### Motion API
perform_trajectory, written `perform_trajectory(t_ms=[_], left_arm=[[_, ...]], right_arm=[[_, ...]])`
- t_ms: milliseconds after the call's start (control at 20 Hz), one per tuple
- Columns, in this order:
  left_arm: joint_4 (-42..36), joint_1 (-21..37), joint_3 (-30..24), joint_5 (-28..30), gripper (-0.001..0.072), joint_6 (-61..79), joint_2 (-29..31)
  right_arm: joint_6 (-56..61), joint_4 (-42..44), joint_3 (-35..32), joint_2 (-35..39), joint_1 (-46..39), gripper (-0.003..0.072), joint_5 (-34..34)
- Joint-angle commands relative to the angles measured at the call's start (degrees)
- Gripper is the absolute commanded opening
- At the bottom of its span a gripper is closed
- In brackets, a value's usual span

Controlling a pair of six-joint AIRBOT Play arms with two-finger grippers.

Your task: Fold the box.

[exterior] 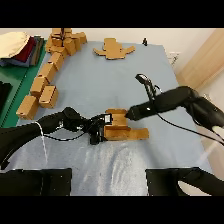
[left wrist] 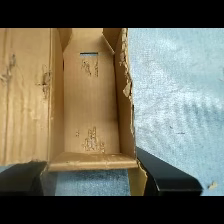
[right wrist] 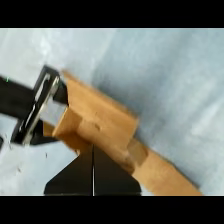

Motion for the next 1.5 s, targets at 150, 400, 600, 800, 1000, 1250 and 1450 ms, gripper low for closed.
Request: perform_trajectory(t_ms=[150, 400, 600, 800, 1000, 1250, 1450], left_arm=[[0.02, 0.07, -0.02, 0.0, 0.0352, 0.0, 0.02], [0.02, 0.07, -0.02, 0.0, 0.0352, 0.0, 0.02], [0.02, 0.07, -0.02, 0.0, 0.0353, 0.0, 0.02], [0.02, 0.07, -0.02, 0.0, 0.0352, 0.0, 0.02], [0.02, 0.07, -0.02, 0.02, 0.0353, 0.0, 0.02], [0.02, 0.07, -0.02, 0.02, 0.0353, 0.0, 0.02], [0.02, 0.07, -0.02, 0.0, 0.0352, 0.0, 0.02]], right_arm=[[-22.29, -12.13, -10.78, 7.72, 0.13, 0.0528, -8.7], [-41.0, -17.9, -13.44, 2.23, 0.15, 0.0528, 7.5], [-53.48, -9.05, -13.44, -3.89, 0.15, 0.0528, 11.89], [-62.25, -1.81, -13.44, -5.03, 0.17, 0.0491, 11.87], [-63.06, -0.59, -13.44, -5.03, 2.51, 0.0228, 11.93], [-63.08, -0.57, -13.44, -5.05, 5.88, 0.021, 16.94], [-63.04, -0.55, -13.44, -5.53, 7.19, 0.0489, 17.03]])
